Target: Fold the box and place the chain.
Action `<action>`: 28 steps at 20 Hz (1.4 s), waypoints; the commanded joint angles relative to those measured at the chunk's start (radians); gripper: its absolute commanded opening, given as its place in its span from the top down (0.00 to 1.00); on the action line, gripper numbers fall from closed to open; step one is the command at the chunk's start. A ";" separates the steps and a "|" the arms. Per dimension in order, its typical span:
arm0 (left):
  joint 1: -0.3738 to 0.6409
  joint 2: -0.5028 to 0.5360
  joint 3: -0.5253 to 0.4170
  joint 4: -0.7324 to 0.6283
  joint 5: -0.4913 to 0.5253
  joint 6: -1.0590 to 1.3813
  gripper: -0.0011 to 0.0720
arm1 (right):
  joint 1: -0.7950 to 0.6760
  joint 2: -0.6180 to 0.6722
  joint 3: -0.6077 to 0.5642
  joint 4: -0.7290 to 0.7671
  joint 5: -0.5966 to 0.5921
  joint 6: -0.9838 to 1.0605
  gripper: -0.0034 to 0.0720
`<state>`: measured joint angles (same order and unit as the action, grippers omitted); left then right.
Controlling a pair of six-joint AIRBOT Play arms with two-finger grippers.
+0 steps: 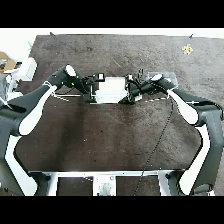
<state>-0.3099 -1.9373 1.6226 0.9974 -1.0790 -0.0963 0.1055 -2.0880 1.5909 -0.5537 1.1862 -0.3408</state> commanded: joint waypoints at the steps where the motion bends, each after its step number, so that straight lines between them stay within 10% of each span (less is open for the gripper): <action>1: -0.007 0.001 -0.018 0.014 0.049 0.001 0.02 | 0.000 0.000 0.000 0.000 0.000 0.000 0.17; 15: -0.007 0.001 -0.018 -0.063 0.039 0.001 0.14 | 0.000 0.000 0.000 0.000 0.000 0.000 0.17; 17: -0.007 0.001 -0.018 -0.063 0.028 0.001 0.49 | -0.001 0.000 0.000 0.000 0.000 0.000 0.17; 20: -0.007 0.001 -0.018 -0.063 -0.010 0.031 0.50 | -0.001 0.000 0.000 0.000 0.000 0.000 0.17; 21: -0.007 0.001 -0.018 -0.063 -0.018 0.036 0.71 | 0.000 0.000 0.000 0.000 0.000 0.000 0.17; 28: -0.007 0.000 -0.018 -0.204 -0.025 0.104 0.75 | -0.001 0.000 0.000 0.000 0.000 0.000 0.17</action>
<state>-0.3164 -1.9373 1.6051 0.8673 -1.0985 -0.0372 0.1055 -2.0880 1.5909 -0.5541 1.1862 -0.3405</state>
